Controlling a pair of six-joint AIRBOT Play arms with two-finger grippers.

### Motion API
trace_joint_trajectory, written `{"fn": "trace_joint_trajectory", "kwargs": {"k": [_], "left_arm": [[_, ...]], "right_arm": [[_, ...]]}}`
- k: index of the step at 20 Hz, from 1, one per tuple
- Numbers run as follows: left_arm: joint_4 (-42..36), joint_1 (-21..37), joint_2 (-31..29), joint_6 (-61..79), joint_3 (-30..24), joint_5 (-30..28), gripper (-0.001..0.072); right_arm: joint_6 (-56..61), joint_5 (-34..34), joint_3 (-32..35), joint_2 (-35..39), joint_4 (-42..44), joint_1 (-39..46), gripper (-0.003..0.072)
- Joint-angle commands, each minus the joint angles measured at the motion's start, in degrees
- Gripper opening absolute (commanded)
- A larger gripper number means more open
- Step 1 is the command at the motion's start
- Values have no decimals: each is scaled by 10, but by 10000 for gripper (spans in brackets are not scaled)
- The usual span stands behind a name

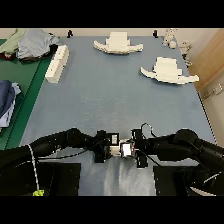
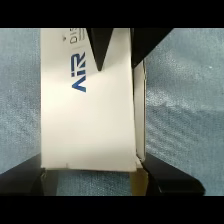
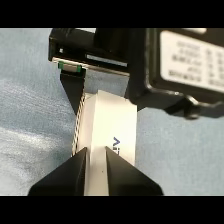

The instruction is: Fold the box.

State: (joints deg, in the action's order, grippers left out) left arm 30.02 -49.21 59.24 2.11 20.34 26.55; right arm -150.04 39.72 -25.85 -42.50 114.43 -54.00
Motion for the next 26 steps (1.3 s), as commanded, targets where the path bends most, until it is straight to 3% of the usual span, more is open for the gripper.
{"fn": "trace_joint_trajectory", "kwargs": {"k": [1,6,9,11,12,13,15,18,26], "left_arm": [[0,0,0,0,0,0,507],[0,0,0,0,0,0,506],[0,0,0,0,0,0,507],[0,0,0,0,0,0,507],[0,0,0,0,0,0,507],[0,0,0,0,0,0,507],[0,0,0,0,0,0,506],[0,0,0,0,0,0,507],[0,0,0,0,0,0,507]], "right_arm": [[0,0,1,-2,9,-1,338],[4,-2,1,37,11,0,347],[76,-2,1,64,11,0,337],[129,-12,7,65,16,0,154],[138,-37,18,65,31,0,130],[140,-67,31,65,54,-1,46],[139,-139,63,81,105,-1,10],[165,-197,101,108,123,-1,8],[197,-232,151,110,125,-1,8]]}}
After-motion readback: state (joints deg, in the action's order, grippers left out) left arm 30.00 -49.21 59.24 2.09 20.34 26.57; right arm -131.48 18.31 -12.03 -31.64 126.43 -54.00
